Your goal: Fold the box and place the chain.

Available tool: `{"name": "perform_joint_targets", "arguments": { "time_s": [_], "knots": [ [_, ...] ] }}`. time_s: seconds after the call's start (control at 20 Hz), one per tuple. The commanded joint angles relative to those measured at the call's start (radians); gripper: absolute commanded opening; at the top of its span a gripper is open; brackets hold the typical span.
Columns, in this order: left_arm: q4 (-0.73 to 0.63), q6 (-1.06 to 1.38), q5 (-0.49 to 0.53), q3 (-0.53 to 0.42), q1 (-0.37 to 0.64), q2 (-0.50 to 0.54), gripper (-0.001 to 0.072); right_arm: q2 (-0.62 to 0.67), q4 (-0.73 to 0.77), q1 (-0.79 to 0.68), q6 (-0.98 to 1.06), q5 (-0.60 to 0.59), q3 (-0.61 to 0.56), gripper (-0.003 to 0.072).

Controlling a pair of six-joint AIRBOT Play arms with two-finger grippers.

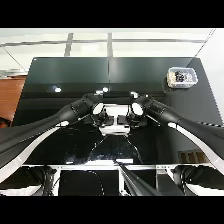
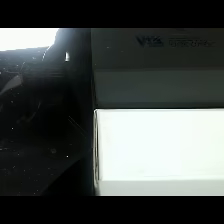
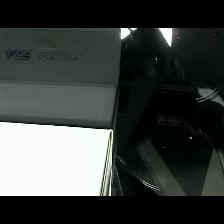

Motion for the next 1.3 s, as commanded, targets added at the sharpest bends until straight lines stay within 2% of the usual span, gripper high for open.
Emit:
{"name": "perform_joint_targets", "arguments": {
  "time_s": [0.0, 0.15, 0.2, 0.35, 0.5, 0.55, 0.6, 0.65, 1.25],
  "knots": [
    [-0.005, 0.001, -0.001, -0.001, 0.0, 0.0, 0.0026, -0.004, -0.001, 0.001, 0.003, 0.012, 0.005, 0.0123],
    [-0.005, 0.001, -0.001, -0.001, 0.0, 0.0, 0.0027, -0.01, -0.011, 0.004, 0.003, 0.028, 0.036, 0.011],
    [-0.005, 0.001, -0.001, -0.001, 0.0, 0.0, 0.0026, -0.023, -0.02, 0.004, -0.001, 0.053, 0.05, 0.0016],
    [-0.005, 0.001, -0.002, -0.001, 0.0, 0.0, 0.0026, -0.054, -0.024, 0.01, -0.001, 0.104, 0.066, 0.0014],
    [-0.005, 0.001, -0.003, -0.001, 0.0, 0.0, 0.0026, -0.053, -0.027, 0.013, -0.001, 0.093, 0.082, 0.002],
    [-0.005, 0.001, -0.003, -0.001, 0.0, 0.0, 0.0026, -0.053, -0.027, 0.013, -0.001, 0.09, 0.091, 0.0052],
    [-0.005, 0.001, -0.004, -0.001, 0.0, 0.0, 0.0027, -0.053, -0.027, 0.013, -0.001, 0.086, 0.104, 0.0205],
    [-0.005, 0.001, -0.004, -0.001, 0.0, 0.0, 0.0027, -0.054, -0.026, 0.013, -0.001, 0.081, 0.114, 0.023],
    [-0.005, 0.001, -0.003, -0.001, 0.0, 0.0, 0.0026, -0.065, -0.076, 0.013, -0.009, 0.124, 0.123, 0.0228]
  ]
}}
